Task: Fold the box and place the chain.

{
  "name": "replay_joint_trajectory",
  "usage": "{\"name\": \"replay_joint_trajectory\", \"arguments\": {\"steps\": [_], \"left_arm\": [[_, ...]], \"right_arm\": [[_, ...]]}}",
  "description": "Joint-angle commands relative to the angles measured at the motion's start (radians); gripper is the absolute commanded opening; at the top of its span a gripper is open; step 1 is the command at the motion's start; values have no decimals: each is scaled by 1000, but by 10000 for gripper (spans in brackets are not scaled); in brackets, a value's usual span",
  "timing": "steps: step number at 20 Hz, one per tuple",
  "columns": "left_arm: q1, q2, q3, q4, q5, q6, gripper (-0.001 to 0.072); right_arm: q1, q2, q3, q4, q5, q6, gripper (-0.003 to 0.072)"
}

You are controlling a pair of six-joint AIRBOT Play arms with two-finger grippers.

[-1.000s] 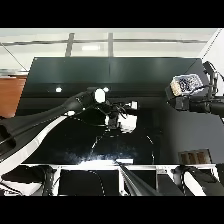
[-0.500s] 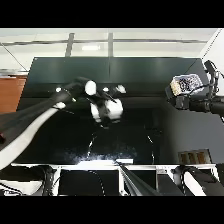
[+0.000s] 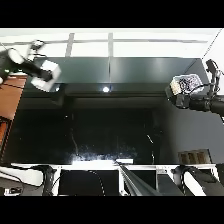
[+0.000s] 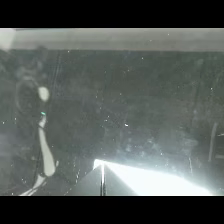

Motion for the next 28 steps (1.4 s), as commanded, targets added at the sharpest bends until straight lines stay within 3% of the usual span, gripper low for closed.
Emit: {"name": "replay_joint_trajectory", "arguments": {"steps": [1,5,9,10,11,15,19,20,21,22,23,24,26,28], "left_arm": [[163,-172,260,3,-53,-108,300],[171,-359,460,-2,-43,-129,300],[151,-449,504,-82,-38,-131,301],[147,-451,504,-82,-40,-143,406],[143,-446,507,-70,-44,-160,720],[140,-352,544,-71,-126,-212,720],[141,-140,543,-71,-247,-296,718],[141,-78,542,-71,-302,-331,684],[141,-26,539,-71,-360,-386,520],[141,30,518,-74,-425,-406,152],[137,82,479,-87,-470,-399,31],[132,137,418,-111,-502,-392,31],[105,248,266,-143,-534,-374,30],[48,402,40,-187,-436,-338,30]], "right_arm": [[0,0,1,5,-34,18,19],[0,0,1,35,-90,26,19],[0,0,1,28,-109,29,19],[0,0,1,28,-108,29,19],[0,0,1,28,-105,29,19],[0,0,1,31,-55,29,19],[0,8,10,26,42,27,19],[0,11,19,21,78,20,18],[0,13,26,17,118,6,18],[0,19,26,-3,147,-8,18],[4,29,24,-39,157,-10,18],[11,51,21,-91,136,-13,18],[32,136,-3,-169,-35,-31,17],[34,231,-56,-202,-267,-41,17]]}}
